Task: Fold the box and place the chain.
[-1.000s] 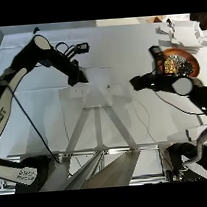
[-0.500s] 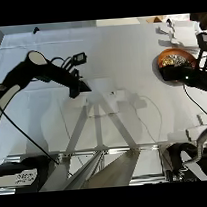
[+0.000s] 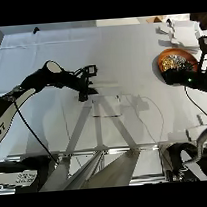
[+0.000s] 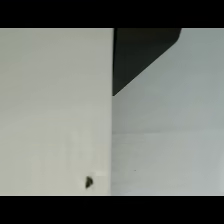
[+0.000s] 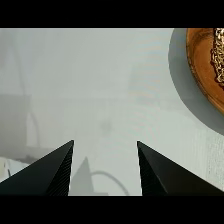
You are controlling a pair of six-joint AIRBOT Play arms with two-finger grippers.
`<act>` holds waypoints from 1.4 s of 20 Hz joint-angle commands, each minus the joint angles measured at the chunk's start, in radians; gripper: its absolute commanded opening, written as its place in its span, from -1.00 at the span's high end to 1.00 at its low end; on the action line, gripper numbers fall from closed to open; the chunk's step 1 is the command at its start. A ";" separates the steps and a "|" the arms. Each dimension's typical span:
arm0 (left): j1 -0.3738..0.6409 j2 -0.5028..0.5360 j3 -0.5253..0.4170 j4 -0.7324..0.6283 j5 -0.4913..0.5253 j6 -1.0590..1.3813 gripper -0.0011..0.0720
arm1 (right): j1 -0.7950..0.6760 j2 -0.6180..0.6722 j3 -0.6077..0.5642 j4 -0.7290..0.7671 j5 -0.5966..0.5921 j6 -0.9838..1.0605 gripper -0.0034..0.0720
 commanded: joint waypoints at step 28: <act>-0.010 -0.095 -0.002 0.004 0.045 0.022 0.94 | 0.362 0.000 0.000 0.301 0.166 -1.066 -0.81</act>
